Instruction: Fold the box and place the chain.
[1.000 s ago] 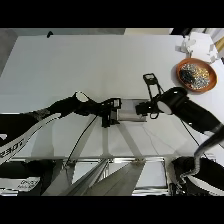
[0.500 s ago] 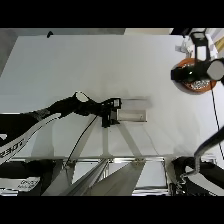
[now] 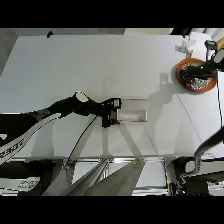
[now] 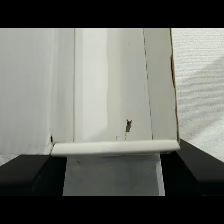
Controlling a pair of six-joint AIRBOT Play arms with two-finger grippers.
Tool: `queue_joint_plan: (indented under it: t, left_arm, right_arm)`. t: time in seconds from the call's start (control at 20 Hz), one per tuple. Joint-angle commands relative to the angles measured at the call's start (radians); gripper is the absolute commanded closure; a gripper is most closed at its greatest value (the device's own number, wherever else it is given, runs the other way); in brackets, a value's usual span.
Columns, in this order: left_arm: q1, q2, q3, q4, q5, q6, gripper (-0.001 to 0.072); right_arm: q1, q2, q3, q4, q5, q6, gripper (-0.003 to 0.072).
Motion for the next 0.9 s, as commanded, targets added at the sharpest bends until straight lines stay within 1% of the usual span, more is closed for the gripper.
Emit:
queue_joint_plan:
  t: [0.0, 0.15, 0.25, 0.4, 0.45, 0.5, 0.55, 0.7, 0.85]
  left_arm:
    - [0.001, 0.0, 0.0, 0.0, 0.0, 0.0, 0.0576]
    - [0.001, 0.0, 0.0, 0.0, 0.0, 0.0, 0.0576]
    - [0.001, 0.0, 0.0, 0.0, 0.0, 0.0, 0.0576]
    - [0.001, 0.0, 0.0, 0.0, 0.0, 0.0, 0.0576]
    - [0.001, 0.0, 0.0, 0.0, 0.0, 0.0, 0.0576]
    - [0.001, 0.0, 0.0, 0.0, 0.0, 0.0, 0.0576]
    - [0.001, 0.0, 0.0, 0.0, 0.0, 0.0, 0.0576]
    - [0.001, 0.0, 0.0, 0.0, 0.0, 0.0, 0.0576]
    - [0.001, 0.0, 0.0, 0.0, 0.0, 0.0, 0.0576]
  right_arm:
    - [-0.019, -0.076, 0.021, 0.029, -0.023, -0.024, 0.0416]
    - [-0.019, -0.092, 0.021, 0.031, -0.04, -0.024, 0.0415]
    - [-0.019, -0.094, 0.021, 0.06, -0.065, -0.024, 0.0416]
    - [-0.019, -0.113, 0.02, 0.087, -0.061, -0.023, 0.0427]
    - [-0.019, -0.116, 0.02, 0.096, -0.055, -0.024, 0.0497]
    - [-0.019, -0.112, 0.02, 0.104, -0.05, -0.024, 0.0633]
    - [-0.019, -0.104, 0.02, 0.103, -0.04, -0.029, 0.0669]
    - [-0.019, -0.037, 0.02, 0.1, -0.016, -0.055, 0.0669]
    - [-0.019, 0.094, 0.02, 0.1, 0.024, -0.088, 0.067]
